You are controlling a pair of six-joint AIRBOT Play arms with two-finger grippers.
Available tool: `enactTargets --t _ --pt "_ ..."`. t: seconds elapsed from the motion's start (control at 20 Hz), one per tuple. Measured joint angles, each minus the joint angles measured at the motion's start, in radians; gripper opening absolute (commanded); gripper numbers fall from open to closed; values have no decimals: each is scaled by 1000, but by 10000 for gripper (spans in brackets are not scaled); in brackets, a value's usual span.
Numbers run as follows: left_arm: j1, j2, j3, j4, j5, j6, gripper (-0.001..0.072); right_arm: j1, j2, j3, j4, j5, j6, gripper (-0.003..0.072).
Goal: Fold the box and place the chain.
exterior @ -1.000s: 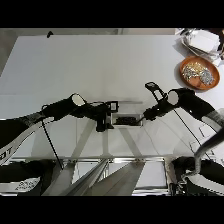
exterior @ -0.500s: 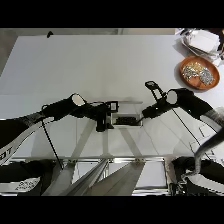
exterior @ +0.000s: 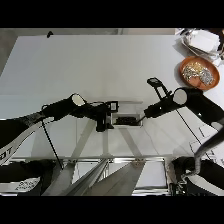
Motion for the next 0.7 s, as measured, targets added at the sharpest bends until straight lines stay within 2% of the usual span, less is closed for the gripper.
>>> enactTargets --t 0.2,0.4,0.7 --pt "0 0 0 0 0 0 272 9 176 2 83 17 -7 15" --pt "0 0 0 0 0 0 272 76 336 3 171 -37 -27 16" --pt "0 0 0 0 0 0 272 200 457 7 250 -157 -34 16"
